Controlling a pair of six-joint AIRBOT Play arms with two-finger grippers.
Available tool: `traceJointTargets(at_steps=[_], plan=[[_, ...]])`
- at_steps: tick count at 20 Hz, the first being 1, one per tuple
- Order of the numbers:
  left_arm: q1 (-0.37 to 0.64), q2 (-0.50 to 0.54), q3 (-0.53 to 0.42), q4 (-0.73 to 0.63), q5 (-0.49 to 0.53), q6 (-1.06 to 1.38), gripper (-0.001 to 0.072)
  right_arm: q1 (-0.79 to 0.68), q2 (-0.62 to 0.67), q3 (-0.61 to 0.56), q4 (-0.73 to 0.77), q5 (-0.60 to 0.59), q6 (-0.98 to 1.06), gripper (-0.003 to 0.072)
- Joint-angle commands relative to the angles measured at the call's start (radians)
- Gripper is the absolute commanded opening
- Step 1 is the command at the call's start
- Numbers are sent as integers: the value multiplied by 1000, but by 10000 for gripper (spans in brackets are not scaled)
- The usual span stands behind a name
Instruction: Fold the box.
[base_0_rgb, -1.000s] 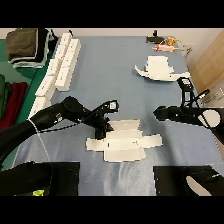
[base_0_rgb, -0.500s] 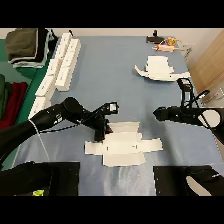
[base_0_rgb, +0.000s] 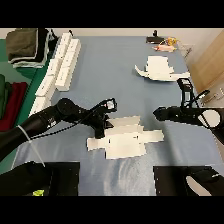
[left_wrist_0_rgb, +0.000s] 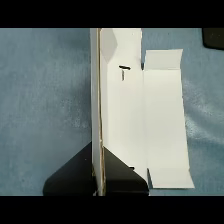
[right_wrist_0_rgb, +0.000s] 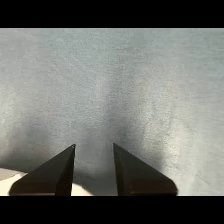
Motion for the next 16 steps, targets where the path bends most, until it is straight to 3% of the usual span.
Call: traceJointTargets(at_steps=[1, 7, 13, 16], plan=[[-64, 61, -22, 8, 110, 26, 11, 0, 1, 0, 0, 0, 0, 361], [-167, 25, -121, 8, 275, 26, 12, 0, 1, 0, 8, 1, 0, 361], [-178, -34, -131, 8, 273, 10, 14, 0, 1, 0, 33, 11, 0, 361], [-178, -27, -129, 10, 221, 5, 13, 0, 1, 0, 33, 27, 0, 361]])
